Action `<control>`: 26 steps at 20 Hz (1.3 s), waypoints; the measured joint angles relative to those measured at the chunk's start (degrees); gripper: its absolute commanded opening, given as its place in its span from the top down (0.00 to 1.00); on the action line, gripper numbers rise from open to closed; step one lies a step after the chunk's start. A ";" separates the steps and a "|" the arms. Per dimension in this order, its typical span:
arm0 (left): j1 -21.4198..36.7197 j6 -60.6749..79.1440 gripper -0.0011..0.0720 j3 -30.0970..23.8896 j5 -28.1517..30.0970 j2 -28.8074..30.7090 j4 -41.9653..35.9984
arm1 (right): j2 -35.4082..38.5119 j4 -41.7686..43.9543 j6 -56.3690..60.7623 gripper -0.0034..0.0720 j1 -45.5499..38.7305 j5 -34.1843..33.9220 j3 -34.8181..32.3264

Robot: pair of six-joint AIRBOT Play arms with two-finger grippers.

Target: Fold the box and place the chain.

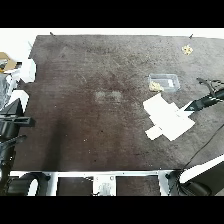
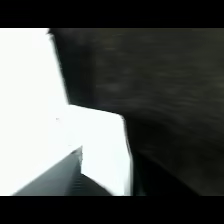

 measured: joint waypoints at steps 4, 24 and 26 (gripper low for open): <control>0.00 0.00 0.97 0.00 0.00 0.00 0.02 | 1.03 1.07 -2.27 0.95 1.11 4.26 -1.31; 0.00 0.00 0.97 0.11 0.00 0.02 0.00 | 38.45 55.93 -0.50 0.95 31.85 -40.85 -59.39; 0.00 0.00 0.97 0.13 -0.74 0.00 0.00 | 38.82 59.93 -1.29 0.95 37.44 -50.03 -59.78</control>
